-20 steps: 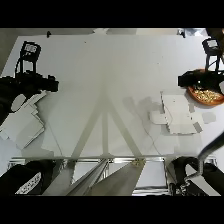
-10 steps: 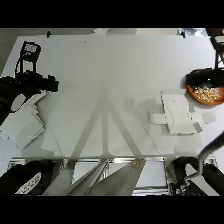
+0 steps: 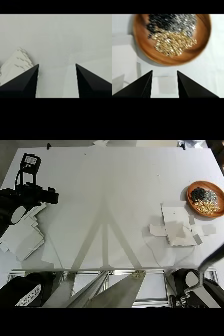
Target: Fold the box and place the chain.
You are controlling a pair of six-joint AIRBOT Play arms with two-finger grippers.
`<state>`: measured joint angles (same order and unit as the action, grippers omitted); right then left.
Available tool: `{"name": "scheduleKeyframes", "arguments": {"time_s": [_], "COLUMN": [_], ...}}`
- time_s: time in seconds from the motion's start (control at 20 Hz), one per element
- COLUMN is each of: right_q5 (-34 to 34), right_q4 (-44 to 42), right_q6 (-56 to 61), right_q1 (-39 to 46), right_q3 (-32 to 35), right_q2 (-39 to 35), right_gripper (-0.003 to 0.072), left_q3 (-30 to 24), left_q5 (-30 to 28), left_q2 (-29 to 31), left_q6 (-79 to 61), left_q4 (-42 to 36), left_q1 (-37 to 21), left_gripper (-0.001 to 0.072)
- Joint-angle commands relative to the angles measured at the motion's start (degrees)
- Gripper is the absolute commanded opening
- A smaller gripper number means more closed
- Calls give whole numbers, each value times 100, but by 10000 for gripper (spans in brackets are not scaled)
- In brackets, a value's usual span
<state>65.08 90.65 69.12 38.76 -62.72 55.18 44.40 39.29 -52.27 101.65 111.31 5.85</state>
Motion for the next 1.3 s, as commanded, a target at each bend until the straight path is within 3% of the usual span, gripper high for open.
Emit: {"name": "scheduleKeyframes", "arguments": {"time_s": [0.0, 0.5, 0.8, 1.25], "right_q5": [151, 1532, 1226, 1342], "right_q4": [-247, -476, -898, -1593], "right_q6": [-219, -1526, -1843, -1921], "right_q1": [763, 1687, 2166, 2269], "right_q3": [-28, -28, -31, -42], "right_q2": [501, 2413, 2822, 3589], "right_gripper": [355, 361, 360, 353], "left_q3": [-2, -2, -2, -2], "left_q5": [-2, -2, -2, -2], "left_q2": [-4, -4, -4, -4], "left_q6": [-2, 0, 0, -2], "left_q4": [0, 0, 0, 2], "left_q1": [-4, -4, -4, -4], "left_gripper": [501, 501, 501, 501]}}
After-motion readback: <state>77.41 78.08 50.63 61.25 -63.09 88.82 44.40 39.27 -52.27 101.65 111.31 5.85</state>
